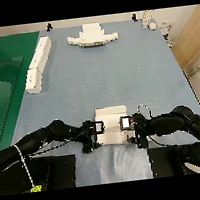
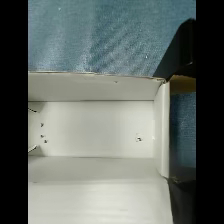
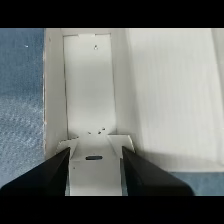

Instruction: Fold the box.

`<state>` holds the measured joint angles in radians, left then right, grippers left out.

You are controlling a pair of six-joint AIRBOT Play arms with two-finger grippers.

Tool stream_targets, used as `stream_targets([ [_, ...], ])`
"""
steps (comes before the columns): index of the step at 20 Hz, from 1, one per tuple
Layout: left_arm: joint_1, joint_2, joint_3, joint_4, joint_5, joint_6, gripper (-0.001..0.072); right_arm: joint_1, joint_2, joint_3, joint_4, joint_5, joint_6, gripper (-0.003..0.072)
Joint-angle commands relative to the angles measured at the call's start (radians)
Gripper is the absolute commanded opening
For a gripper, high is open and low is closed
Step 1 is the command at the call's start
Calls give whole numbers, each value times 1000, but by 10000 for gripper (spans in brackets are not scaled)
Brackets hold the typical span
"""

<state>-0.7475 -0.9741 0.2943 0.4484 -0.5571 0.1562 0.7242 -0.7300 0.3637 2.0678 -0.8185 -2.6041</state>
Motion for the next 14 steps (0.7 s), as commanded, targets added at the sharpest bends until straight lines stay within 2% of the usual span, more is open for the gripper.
stream_targets([
  [1, 0, 1, 0, 0, 0, 1, 518, 1, 0, -1, -1, 2, 0, 559],
  [4, 0, 1, 0, 0, 0, 1, 518, 1, 0, -1, -6, 1, 0, 557],
  [5, 0, 1, 0, 0, 0, 0, 518, 1, 0, 0, -7, -3, 0, 526],
  [7, 0, 1, 0, 0, 0, 0, 518, 1, 0, 0, -7, -19, 2, 149],
  [9, 0, 1, 0, 0, 0, 1, 518, 1, 0, 0, -8, -19, 3, 97],
  [10, 0, 1, 0, 0, 0, 1, 518, 1, 0, 0, -7, -19, 3, 217],
  [11, 0, 1, 0, 0, 0, 0, 518, 1, 0, 0, -6, -16, 3, 501],
  [12, 0, 1, 0, 0, 0, 1, 518, 1, 0, 0, -6, -11, 3, 634],
  [14, 0, 1, 0, 0, 0, 1, 518, 1, 0, 0, -3, -7, 2, 643],
])
